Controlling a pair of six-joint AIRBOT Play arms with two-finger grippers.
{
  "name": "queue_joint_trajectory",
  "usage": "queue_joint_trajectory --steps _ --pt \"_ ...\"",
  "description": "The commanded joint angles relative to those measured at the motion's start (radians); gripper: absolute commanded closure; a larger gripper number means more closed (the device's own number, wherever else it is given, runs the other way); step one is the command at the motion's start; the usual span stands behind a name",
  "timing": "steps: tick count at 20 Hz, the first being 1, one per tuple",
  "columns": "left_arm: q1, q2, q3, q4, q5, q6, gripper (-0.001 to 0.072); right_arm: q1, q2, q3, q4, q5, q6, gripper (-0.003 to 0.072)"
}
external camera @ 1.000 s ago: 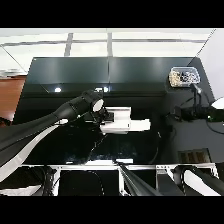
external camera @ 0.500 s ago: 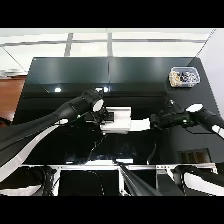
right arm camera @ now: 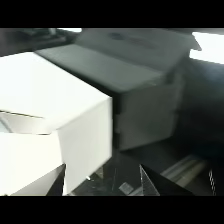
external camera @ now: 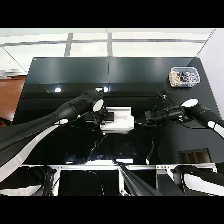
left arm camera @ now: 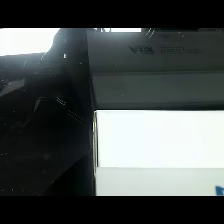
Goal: Fold the box and place the chain.
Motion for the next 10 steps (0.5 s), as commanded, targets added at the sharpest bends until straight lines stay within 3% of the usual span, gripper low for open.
queue_joint_trajectory --steps 1,6,10 --pt "0.000 0.000 0.000 0.000 -0.001 0.001 0.0684 0.029 0.000 0.034 0.035 0.037 -0.011 0.0156" --pt "0.000 0.000 0.000 0.000 -0.001 0.001 0.0684 0.140 0.000 0.062 0.036 -0.052 0.050 0.0206" --pt "0.000 0.000 0.000 0.000 -0.002 0.001 0.0684 0.254 -0.001 0.151 -0.159 -0.119 0.272 0.0206"
